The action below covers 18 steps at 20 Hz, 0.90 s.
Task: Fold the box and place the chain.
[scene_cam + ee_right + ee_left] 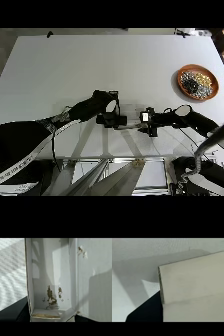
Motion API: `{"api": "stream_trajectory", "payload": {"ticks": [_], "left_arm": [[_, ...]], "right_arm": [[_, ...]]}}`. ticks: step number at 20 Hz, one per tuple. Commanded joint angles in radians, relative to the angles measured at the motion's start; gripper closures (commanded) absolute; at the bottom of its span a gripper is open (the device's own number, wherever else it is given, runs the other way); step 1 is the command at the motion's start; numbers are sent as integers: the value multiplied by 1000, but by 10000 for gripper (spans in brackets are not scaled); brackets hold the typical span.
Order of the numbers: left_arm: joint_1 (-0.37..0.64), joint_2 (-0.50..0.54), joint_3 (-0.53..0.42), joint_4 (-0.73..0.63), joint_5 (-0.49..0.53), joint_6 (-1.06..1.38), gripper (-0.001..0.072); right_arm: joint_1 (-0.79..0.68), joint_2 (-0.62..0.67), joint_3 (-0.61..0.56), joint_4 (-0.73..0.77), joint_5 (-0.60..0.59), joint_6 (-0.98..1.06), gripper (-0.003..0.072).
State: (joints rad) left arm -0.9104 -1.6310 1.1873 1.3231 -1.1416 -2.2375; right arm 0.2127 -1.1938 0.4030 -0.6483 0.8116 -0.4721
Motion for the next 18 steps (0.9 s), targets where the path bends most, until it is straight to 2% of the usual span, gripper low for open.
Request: {"api": "stream_trajectory", "payload": {"ticks": [1,4,5,6,7,8,10,12,16,18], "left_arm": [[-24,-5,1,54,12,-41,705],[-35,-6,0,73,12,-53,704],[-38,-6,0,74,12,-53,672],[-41,-6,0,74,13,-53,588],[-45,-6,0,75,13,-53,447],[-47,-6,0,73,13,-54,397],[-51,-6,0,73,12,-58,423],[-51,-6,0,69,11,-68,701],[-51,-5,0,61,12,-82,704],[-51,2,0,62,12,-73,639]], "right_arm": [[0,0,1,0,0,0,285],[0,0,1,0,0,0,285],[0,0,1,0,0,0,285],[0,0,1,0,0,0,285],[0,0,1,0,0,0,285],[0,0,1,0,0,0,285],[0,0,1,0,0,0,285],[0,0,1,0,0,0,285],[0,0,1,0,0,0,285],[0,0,1,0,0,0,285]]}}
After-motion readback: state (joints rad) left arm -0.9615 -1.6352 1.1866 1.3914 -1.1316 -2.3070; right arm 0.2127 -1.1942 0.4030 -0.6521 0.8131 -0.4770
